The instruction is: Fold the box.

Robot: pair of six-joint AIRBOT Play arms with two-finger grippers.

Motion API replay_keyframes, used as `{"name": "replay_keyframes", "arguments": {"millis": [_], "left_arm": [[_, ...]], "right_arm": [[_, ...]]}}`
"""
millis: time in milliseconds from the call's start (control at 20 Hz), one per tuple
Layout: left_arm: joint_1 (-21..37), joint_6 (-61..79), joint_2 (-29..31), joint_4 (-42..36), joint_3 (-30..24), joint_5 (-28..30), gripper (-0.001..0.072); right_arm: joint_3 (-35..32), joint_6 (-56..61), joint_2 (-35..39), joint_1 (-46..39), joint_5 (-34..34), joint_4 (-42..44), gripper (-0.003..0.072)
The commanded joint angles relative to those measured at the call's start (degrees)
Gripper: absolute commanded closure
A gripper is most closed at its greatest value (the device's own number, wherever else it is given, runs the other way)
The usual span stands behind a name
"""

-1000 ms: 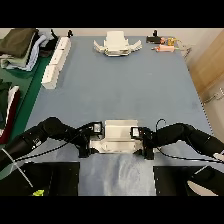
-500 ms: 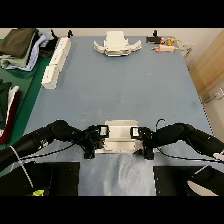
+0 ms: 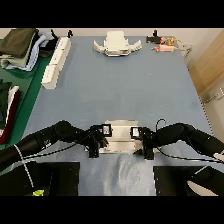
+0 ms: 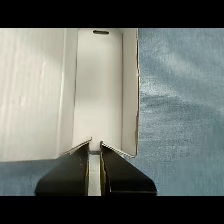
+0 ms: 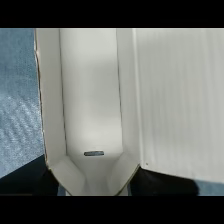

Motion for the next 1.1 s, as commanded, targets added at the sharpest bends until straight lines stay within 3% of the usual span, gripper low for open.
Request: {"name": "replay_keyframes", "arguments": {"millis": [0, 50, 100, 350, 400, 450, 950, 1000, 1050], "left_arm": [[-0.35, 0.37, -0.96, -1.62, 0.07, 0.76, 0.0538], [-0.35, 0.35, -0.96, -2.38, 0.04, 0.79, 0.0377], [-0.35, 0.35, -0.96, -3.19, 0.04, 0.76, 0.0281], [-0.35, 0.37, -0.98, -4.90, 0.04, 0.72, 0.0257], [-0.35, 0.35, -0.98, -4.94, 0.04, 0.74, 0.0096], [-0.35, 0.35, -0.96, -4.94, 0.04, 0.74, 0.0063], [-0.57, -1.05, -0.96, -4.87, 0.04, 0.70, 0.0067], [-0.57, -1.90, -0.96, -4.87, 0.04, 0.72, 0.0159], [-0.57, -2.47, -0.96, -4.61, 0.04, 0.66, 0.0427]], "right_arm": [[-0.02, 0.02, 0.04, -0.02, 0.02, 0.00, 0.0184], [-0.02, 0.02, 0.04, 0.00, 0.00, 0.00, 0.0185], [-0.02, 0.02, 0.04, 0.00, 0.02, 0.00, 0.0184], [-0.02, 0.02, 0.04, -0.02, 0.02, 0.00, 0.0185], [-0.02, 0.02, 0.04, -0.02, 0.02, 0.00, 0.0185], [-0.02, 0.02, 0.04, -0.02, 0.00, 0.00, 0.0184], [-0.02, 0.02, 0.04, -0.02, 0.02, 0.00, 0.0185], [-0.02, 0.02, 0.04, -0.02, 0.02, 0.00, 0.0185], [-0.02, 0.02, 0.04, -0.02, 0.02, 0.00, 0.0185]]}}
